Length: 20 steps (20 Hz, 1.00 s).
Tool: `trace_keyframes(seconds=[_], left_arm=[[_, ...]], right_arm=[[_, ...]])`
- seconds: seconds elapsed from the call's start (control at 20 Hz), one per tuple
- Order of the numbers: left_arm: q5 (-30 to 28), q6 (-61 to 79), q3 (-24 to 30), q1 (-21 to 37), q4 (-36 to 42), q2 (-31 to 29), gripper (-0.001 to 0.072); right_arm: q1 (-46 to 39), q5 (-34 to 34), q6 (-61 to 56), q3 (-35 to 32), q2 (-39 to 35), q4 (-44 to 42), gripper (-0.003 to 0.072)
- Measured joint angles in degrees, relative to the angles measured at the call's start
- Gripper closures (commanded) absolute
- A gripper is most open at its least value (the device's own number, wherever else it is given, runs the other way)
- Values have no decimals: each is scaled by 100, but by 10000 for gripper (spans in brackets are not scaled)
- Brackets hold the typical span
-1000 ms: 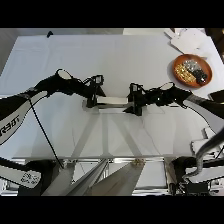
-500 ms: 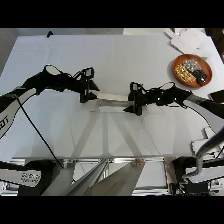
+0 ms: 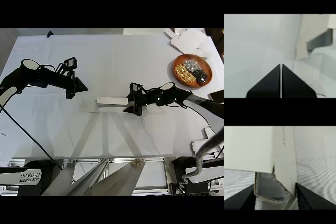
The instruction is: Fold the box and place the chain.
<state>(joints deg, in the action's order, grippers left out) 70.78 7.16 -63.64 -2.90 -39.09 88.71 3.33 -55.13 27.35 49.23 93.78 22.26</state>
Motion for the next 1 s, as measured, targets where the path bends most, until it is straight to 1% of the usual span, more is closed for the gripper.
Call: trace_keyframes(seconds=[0.15, 0.25, 0.4, 0.55, 0.7, 0.85, 1.0], left_arm=[[490, -529, 50, -118, -299, -61, 700], [678, -833, 129, -310, -369, -74, 700], [817, -1075, 267, -688, -337, -85, 700], [776, -1176, 330, -1025, -68, -87, 700], [328, -1217, 354, -1161, 387, -90, 699], [-485, -1322, 365, -1211, 835, -85, 696], [-1305, -1550, 367, -1233, 1126, -17, 697]], right_arm=[[0, 2, -2, 0, 2, 0, 275], [0, 2, -2, 0, 0, 0, 275], [0, 4, -2, 0, 0, 0, 275], [0, 4, -2, 0, 0, 0, 275], [0, 11, -4, 0, 0, 0, 275], [0, 9, -11, 0, 0, -4, 275], [0, 13, -11, 0, 0, -4, 275]])
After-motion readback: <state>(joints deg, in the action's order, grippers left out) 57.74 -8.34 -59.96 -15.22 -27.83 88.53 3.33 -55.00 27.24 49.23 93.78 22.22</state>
